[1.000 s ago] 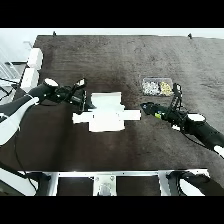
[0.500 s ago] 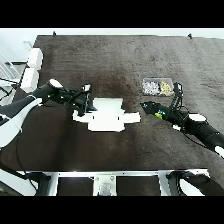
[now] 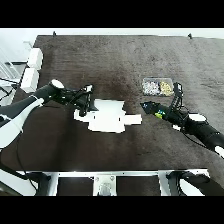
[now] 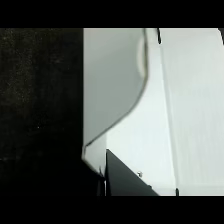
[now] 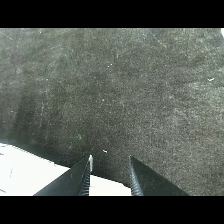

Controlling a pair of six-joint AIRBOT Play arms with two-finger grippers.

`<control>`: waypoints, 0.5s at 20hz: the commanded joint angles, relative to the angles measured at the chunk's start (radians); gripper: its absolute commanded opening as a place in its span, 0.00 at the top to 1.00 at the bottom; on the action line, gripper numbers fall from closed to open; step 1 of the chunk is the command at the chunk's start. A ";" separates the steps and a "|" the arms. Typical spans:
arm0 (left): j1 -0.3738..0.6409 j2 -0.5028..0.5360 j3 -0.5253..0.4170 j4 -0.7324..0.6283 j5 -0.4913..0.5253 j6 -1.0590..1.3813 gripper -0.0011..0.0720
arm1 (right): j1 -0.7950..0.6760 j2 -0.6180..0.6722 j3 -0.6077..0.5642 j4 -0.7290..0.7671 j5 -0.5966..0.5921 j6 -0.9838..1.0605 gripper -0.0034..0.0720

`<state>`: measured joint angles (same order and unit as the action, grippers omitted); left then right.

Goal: Fold the box and place the chain.

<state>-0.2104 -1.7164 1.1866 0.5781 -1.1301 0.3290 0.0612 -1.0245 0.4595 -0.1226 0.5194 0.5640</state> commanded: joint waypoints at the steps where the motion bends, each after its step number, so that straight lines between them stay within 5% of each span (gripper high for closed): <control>1: 0.000 0.001 -0.005 -0.007 -0.006 -0.041 0.97 | 0.000 0.001 -0.001 0.000 0.000 -0.001 0.55; 6: 0.043 0.003 -0.015 -0.103 -0.036 -0.026 0.97 | -0.001 0.000 -0.001 0.000 -0.001 -0.027 0.55; 10: 0.037 0.003 -0.013 -0.057 -0.019 -0.014 0.97 | 0.000 0.000 -0.001 0.000 -0.008 -0.026 0.55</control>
<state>-0.1764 -1.7142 1.1736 0.5156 -1.1526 0.3061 0.0608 -1.0245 0.4595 -0.1230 0.5148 0.5419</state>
